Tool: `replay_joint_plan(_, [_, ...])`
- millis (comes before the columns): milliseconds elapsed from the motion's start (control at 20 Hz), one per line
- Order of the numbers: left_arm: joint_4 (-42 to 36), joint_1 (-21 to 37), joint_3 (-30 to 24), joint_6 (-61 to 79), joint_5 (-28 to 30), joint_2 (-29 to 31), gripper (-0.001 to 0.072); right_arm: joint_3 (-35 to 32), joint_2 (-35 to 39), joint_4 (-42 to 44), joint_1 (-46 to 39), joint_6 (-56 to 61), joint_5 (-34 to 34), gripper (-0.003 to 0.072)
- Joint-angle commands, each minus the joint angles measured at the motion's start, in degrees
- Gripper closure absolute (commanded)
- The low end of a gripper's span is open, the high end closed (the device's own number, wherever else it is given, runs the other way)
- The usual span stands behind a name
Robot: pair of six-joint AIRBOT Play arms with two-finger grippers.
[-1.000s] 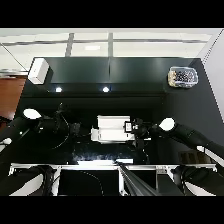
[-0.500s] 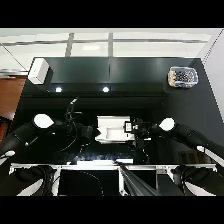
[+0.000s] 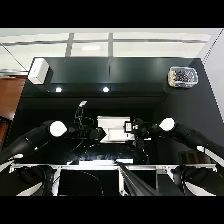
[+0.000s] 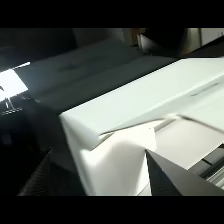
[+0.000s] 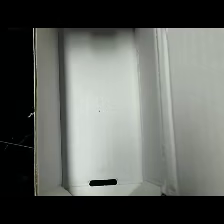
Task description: Fold the box and place the chain.
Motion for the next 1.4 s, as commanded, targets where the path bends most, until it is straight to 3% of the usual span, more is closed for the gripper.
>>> replay_joint_plan(0, [3.2,-2.3,3.4,-5.9,0.5,-3.2,0.0041,0.0,0.0,0.0,0.0,0.0,0.0,0.0111])
replay_joint_plan(150, [9.6,-3.3,6.8,-12.4,-3.6,-6.0,0.0043,0.0,0.0,0.0,0.0,0.0,0.0,0.0111])
replay_joint_plan(200, [12.7,-3.9,7.9,-15.3,-5.1,-6.7,0.0101,0.0,0.0,0.0,0.0,0.0,0.0,0.0111])
replay_joint_plan(250, [15.9,-4.7,8.9,-18.5,-6.1,-7.1,0.0112,0.0,0.0,0.0,0.0,0.0,-0.1,0.0111])
replay_joint_plan(550, [32.4,-8.8,14.9,-34.4,-15.6,-10.4,0.0114,0.0,0.0,0.0,0.0,0.0,-0.1,0.0111])
replay_joint_plan(650, [32.9,-9.4,15.7,-36.6,-15.4,-11.0,0.0115,0.0,0.0,0.0,0.0,0.0,-0.1,0.0111])
replay_joint_plan(700, [32.8,-9.5,15.9,-37.5,-15.4,-11.0,0.015,0.0,0.0,0.0,0.0,0.0,-0.1,0.0111])
replay_joint_plan(800, [33.0,-9.7,16.0,-38.2,-15.5,-11.1,0.0356,0.0,0.0,0.0,0.0,0.0,-0.1,0.0111])
replay_joint_plan(850, [32.8,-10.1,16.0,-38.6,-15.4,-11.1,0.0412,0.0,0.0,0.0,0.0,0.0,-0.1,0.0111])
replay_joint_plan(1100, [35.9,-12.7,16.7,-47.0,-15.1,-11.8,0.0421,0.0,0.0,0.0,0.0,0.0,-0.1,0.0111])
replay_joint_plan(1350, [35.6,-13.7,18.9,-48.7,-15.5,-16.1,0.0432,0.0,0.0,0.0,0.0,0.0,-0.1,0.0111])
